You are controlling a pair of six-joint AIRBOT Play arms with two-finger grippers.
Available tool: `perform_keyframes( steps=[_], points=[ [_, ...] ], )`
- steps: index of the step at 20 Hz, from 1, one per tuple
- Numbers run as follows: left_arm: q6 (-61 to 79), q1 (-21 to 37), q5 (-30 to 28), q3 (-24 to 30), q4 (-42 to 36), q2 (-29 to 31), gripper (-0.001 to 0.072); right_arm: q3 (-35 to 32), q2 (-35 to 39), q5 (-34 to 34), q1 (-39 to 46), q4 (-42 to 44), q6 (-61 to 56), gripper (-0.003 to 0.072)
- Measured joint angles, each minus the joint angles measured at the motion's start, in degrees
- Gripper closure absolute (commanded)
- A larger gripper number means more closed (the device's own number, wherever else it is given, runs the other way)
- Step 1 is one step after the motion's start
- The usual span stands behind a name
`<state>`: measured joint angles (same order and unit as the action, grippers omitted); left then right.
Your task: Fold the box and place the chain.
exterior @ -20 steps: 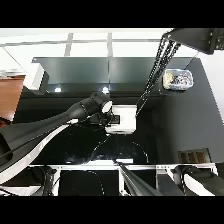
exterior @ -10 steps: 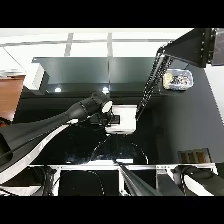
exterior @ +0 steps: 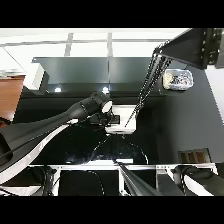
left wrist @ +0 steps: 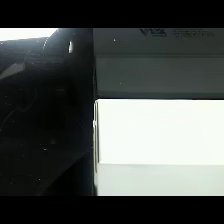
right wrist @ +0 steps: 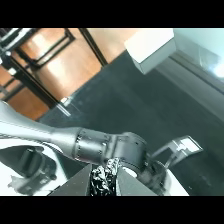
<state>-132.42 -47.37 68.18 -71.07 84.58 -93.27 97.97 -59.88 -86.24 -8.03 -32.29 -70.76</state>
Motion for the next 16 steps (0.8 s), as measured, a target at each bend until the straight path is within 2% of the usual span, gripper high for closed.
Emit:
perform_keyframes(
  steps=[3, 8, 13, 16],
  points=[
    [0.0, 0.0, 0.0, 0.0, 0.0, 0.0, 0.068, -3.13, 0.0, -0.7, -1.95, -3.43, 0.0, 0.0678],
    [0.0, 0.0, 0.0, 0.0, 0.0, 0.0, 0.068, -16.02, -0.02, 0.22, -4.55, -7.8, 0.02, 0.0679],
    [-0.02, 0.0, 0.0, 0.0, 0.0, 0.0, 0.068, -32.46, -0.2, 10.25, -5.14, -4.42, 0.04, 0.0678],
    [-0.02, 0.0, -0.02, 0.0, 0.0, 0.0, 0.068, -39.8, -0.26, 15.23, -5.46, -2.99, 0.07, 0.0678]
  ],
)
